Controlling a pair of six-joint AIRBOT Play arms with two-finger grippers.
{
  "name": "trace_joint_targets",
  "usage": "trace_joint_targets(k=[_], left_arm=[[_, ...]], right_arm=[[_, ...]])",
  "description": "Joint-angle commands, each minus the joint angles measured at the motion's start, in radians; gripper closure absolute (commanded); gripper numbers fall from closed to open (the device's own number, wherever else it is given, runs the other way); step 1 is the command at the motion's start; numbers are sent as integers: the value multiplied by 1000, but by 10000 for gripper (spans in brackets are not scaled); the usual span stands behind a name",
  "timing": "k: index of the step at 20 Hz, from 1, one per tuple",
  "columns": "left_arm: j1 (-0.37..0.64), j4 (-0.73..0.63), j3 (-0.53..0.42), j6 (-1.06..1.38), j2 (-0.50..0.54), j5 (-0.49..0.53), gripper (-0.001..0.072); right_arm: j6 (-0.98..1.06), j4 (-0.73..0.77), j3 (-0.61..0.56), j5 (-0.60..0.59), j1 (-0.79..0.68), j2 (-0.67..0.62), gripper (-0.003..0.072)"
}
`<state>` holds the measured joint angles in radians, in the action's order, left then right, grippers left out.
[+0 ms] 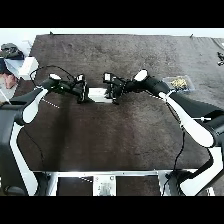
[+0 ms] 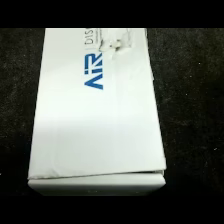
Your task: Fold the box and place the chain.
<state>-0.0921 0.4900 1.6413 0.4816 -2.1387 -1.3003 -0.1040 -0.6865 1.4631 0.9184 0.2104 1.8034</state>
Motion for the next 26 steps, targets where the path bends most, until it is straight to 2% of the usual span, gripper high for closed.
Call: trace_joint_targets(k=[1,4,5,6,7,18,23,24,26], left_arm=[[0,-1,0,-2,0,3,304],[0,-1,0,-2,0,3,304],[0,-1,0,-2,0,3,304],[0,-1,0,-2,0,3,304],[0,-1,0,-2,0,3,304],[0,-1,0,-2,0,3,304],[0,-1,0,-2,0,3,304],[0,-1,0,-2,0,3,304],[0,-1,0,-2,0,3,304]], right_arm=[[3,74,2,25,-26,0,447],[-5,236,1,41,-64,-2,452],[-4,265,1,47,-71,-2,507],[2,268,1,47,-72,-1,626],[21,264,1,45,-70,2,642],[207,80,1,87,-70,98,642],[195,152,5,63,-71,60,644],[176,184,5,62,-71,35,699],[172,237,5,62,-71,-29,699]])
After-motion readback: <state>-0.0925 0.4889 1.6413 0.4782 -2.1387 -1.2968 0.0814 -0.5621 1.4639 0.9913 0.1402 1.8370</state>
